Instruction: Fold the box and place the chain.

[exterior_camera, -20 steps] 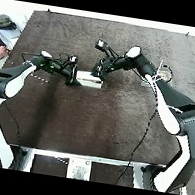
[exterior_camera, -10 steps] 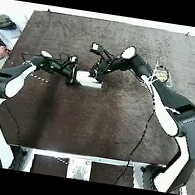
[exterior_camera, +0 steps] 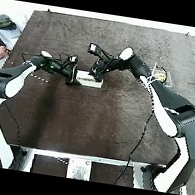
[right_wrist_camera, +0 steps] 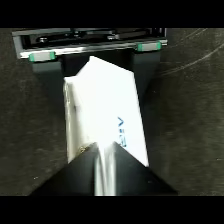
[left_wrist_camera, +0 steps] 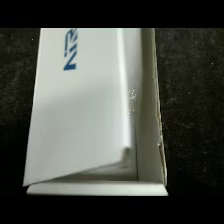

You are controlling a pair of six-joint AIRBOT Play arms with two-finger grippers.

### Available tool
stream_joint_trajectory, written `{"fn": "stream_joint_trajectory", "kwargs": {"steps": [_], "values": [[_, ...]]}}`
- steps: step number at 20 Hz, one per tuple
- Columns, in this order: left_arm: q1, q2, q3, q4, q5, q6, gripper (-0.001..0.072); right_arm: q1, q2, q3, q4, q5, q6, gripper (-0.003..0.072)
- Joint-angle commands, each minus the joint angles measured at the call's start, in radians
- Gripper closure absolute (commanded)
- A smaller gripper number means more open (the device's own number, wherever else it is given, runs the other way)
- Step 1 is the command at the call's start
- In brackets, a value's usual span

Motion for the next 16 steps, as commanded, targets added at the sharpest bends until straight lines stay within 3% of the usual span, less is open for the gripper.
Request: {"fn": "stream_joint_trajectory", "kwargs": {"steps": [1,16], "values": [[0.001,0.0,0.0,0.002,-0.001,0.001,0.0243,0.001,0.0,0.0,-0.006,0.025,0.004,0.0567],[0.001,0.0,0.0,0.002,-0.001,0.001,0.0242,0.038,-0.002,-0.001,-0.093,0.087,0.054,0.0568]]}}
